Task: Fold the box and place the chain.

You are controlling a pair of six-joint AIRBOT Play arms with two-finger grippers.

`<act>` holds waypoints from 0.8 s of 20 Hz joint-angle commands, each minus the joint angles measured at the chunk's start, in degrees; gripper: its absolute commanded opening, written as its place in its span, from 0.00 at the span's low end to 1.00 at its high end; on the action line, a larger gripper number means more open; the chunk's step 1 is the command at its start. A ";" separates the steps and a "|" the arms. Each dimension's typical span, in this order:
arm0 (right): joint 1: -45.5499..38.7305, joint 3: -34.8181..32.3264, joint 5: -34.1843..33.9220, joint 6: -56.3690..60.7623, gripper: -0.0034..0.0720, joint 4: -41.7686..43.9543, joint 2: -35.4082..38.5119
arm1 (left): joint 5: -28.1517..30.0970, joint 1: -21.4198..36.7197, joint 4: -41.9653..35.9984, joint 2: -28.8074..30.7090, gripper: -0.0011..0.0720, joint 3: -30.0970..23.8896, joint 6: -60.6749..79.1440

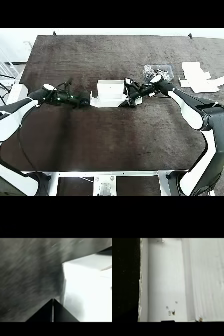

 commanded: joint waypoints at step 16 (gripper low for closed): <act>0.04 -0.02 0.02 -0.02 0.71 0.00 -0.04 | -3.74 -1.40 -4.13 -0.26 0.45 4.74 0.81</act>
